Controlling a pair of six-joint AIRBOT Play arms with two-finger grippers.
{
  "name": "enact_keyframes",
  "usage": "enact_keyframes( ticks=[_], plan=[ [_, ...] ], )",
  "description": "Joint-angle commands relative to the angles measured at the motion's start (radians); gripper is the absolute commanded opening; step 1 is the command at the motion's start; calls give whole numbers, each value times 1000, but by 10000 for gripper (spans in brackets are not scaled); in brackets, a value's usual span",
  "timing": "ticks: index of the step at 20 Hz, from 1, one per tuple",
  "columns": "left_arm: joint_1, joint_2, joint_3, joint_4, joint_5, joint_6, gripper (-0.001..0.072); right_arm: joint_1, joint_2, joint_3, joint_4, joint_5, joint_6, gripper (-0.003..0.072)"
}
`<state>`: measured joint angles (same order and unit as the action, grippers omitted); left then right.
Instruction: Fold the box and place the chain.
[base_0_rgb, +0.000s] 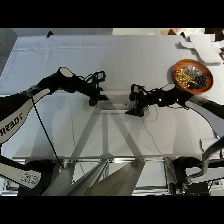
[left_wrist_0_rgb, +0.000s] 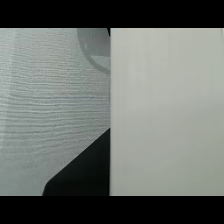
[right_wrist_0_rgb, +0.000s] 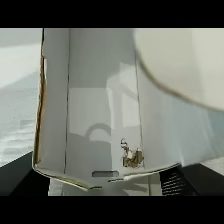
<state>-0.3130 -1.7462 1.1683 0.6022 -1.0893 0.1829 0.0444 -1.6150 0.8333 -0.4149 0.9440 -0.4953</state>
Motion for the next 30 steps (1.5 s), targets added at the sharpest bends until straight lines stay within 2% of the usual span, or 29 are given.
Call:
enact_keyframes(
  ticks=[1,6,25,30],
  plan=[
    [0,0,0,0,1,0,10,5,-4,2,2,-4,-3,693],
    [0,0,0,0,1,0,10,35,-4,2,3,-73,24,693],
    [0,0,0,0,1,0,10,35,-3,2,3,-65,23,691],
    [0,0,0,0,1,0,10,35,-3,2,3,-66,23,571]
  ],
)
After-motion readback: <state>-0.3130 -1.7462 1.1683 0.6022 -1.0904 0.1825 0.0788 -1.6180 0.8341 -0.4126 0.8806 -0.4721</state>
